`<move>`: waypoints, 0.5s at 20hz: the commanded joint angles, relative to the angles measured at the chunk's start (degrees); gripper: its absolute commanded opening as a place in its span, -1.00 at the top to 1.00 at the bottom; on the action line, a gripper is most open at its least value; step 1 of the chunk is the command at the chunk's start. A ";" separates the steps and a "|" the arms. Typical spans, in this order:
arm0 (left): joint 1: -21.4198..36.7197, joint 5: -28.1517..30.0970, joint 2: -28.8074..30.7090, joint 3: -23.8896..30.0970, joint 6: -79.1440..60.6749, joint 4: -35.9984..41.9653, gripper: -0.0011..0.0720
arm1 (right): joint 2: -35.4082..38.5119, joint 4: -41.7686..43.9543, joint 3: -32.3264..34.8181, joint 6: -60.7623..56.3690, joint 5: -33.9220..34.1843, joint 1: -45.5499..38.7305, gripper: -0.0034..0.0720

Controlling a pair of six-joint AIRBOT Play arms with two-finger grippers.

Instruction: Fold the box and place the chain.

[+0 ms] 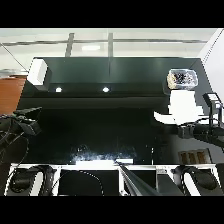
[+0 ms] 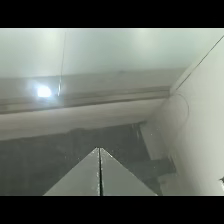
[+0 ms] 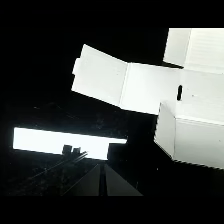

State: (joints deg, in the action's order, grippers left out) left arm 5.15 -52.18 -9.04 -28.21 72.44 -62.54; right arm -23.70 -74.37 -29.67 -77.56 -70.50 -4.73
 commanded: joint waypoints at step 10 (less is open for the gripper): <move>-1.05 9.20 -4.46 1.40 -0.07 16.79 -0.88 | 0.00 1.99 0.04 -0.02 9.94 -0.02 0.80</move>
